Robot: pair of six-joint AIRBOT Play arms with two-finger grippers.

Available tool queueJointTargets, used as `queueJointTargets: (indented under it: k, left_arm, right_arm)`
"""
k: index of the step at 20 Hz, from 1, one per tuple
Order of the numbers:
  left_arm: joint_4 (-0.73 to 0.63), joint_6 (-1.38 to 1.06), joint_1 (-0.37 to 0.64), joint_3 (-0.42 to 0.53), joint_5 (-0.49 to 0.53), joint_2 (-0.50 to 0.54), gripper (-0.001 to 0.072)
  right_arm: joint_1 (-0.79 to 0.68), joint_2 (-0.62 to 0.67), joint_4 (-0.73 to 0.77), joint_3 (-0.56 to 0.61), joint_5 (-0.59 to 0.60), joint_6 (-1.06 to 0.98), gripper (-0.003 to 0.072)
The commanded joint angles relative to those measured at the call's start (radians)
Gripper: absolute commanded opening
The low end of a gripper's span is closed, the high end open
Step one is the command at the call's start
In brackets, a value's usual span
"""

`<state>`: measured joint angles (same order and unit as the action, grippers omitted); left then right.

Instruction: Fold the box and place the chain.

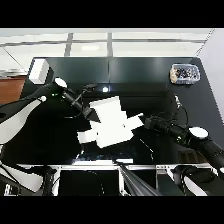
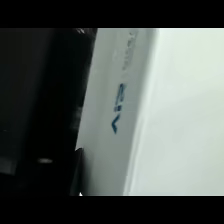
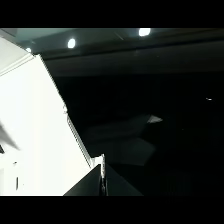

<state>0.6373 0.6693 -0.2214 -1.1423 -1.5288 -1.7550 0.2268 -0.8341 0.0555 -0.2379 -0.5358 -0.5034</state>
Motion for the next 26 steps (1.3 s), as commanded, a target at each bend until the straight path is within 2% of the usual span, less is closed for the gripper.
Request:
queueJointTargets:
  k: [1, 2, 3, 4, 5, 7, 9, 11, 12, 14, 16, 19, 21, 23, 26]
  left_arm:
    - [0.037, -0.019, -0.013, -0.022, 0.0, -0.005, 0.0233]
    - [0.04, -0.021, -0.014, -0.021, 0.0, -0.005, 0.0128]
    - [0.04, -0.038, -0.014, -0.022, 0.0, -0.005, 0.0027]
    - [0.04, -0.038, -0.014, -0.023, 0.0, -0.005, 0.0026]
    - [0.04, -0.036, -0.014, -0.026, -0.001, -0.005, 0.0025]
    - [0.046, -0.034, -0.014, -0.029, 0.0, 0.012, 0.0024]
    - [0.028, -0.056, -0.024, -0.017, 0.044, 0.056, 0.0022]
    - [0.035, -0.111, -0.06, 0.014, 0.18, 0.141, 0.0022]
    - [0.039, -0.157, -0.082, 0.031, 0.258, 0.187, 0.0023]
    - [0.04, -0.238, -0.115, 0.034, 0.351, 0.229, 0.0024]
    - [0.055, -0.397, -0.141, 0.034, 0.365, 0.233, 0.0024]
    - [0.229, -0.561, -0.214, 0.034, 0.397, 0.233, 0.0024]
    - [0.293, -0.547, -0.259, 0.035, 0.456, 0.232, 0.0024]
    - [0.289, -0.541, -0.279, 0.035, 0.513, 0.227, 0.0024]
    - [0.281, -0.494, -0.281, 0.035, 0.523, 0.204, 0.0025]
  right_arm:
    - [0.001, 0.0, -0.004, 0.0, -0.002, 0.0, 0.0015]
    - [0.001, 0.0, -0.004, 0.0, -0.003, 0.0, 0.0017]
    - [0.001, 0.0, -0.004, 0.0, 0.0, 0.0, 0.0085]
    - [-0.003, 0.001, -0.006, -0.001, 0.005, 0.0, 0.0407]
    - [-0.013, 0.001, -0.025, -0.008, 0.003, 0.006, 0.065]
    - [-0.063, 0.002, -0.199, -0.072, -0.051, 0.014, 0.0656]
    - [-0.126, 0.002, -0.425, -0.203, -0.208, 0.01, 0.0655]
    - [-0.148, 0.002, -0.627, -0.322, -0.327, 0.0, 0.0656]
    - [-0.148, 0.001, -0.724, -0.36, -0.341, -0.036, 0.0656]
    - [-0.148, 0.001, -0.832, -0.373, -0.323, -0.083, 0.0656]
    - [-0.148, 0.001, -0.861, -0.373, -0.325, -0.083, 0.0656]
    - [-0.147, 0.001, -0.867, -0.373, -0.33, -0.081, 0.0656]
    - [-0.146, 0.001, -0.869, -0.373, -0.329, -0.081, 0.0656]
    - [-0.132, -0.002, -0.878, -0.362, -0.338, -0.077, 0.0655]
    - [-0.073, -0.011, -0.927, -0.325, -0.31, -0.026, 0.0656]
